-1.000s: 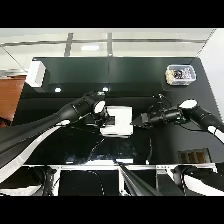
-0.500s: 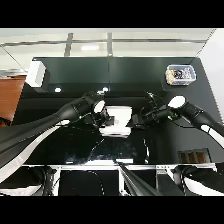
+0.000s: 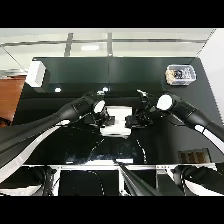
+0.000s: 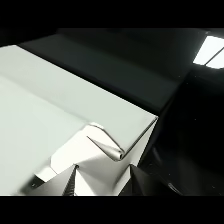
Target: Fold the box and place the chain.
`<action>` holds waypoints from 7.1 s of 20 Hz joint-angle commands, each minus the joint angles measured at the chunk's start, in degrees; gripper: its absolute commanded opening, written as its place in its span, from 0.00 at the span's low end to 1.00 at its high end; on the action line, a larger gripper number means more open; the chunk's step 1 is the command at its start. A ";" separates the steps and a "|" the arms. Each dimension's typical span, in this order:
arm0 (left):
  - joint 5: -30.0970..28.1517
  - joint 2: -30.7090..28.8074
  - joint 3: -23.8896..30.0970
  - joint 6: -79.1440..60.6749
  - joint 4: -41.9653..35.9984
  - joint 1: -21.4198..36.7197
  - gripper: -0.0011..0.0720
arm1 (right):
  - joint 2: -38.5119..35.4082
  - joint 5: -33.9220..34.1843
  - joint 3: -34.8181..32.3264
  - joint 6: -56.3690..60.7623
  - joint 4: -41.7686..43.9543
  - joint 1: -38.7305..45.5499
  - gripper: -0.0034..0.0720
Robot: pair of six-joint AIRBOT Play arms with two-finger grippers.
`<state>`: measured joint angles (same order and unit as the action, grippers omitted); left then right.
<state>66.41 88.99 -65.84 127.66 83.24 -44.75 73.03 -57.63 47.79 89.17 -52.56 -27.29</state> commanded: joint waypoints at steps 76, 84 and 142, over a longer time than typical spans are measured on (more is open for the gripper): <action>-0.31 0.02 -0.07 0.00 0.24 0.00 0.05 | 7.87 -3.54 9.01 33.81 -29.18 -13.55 0.55; -0.35 0.02 -0.07 0.00 0.24 0.00 0.05 | 9.42 -5.25 10.12 38.56 -29.33 -13.53 0.39; 0.28 0.02 -0.07 0.00 0.07 0.00 0.05 | 35.58 -1.01 54.51 19.45 -30.86 37.00 0.83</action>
<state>66.63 88.99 -65.84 127.66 83.31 -44.75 96.09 -48.34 86.83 111.35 -93.86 5.48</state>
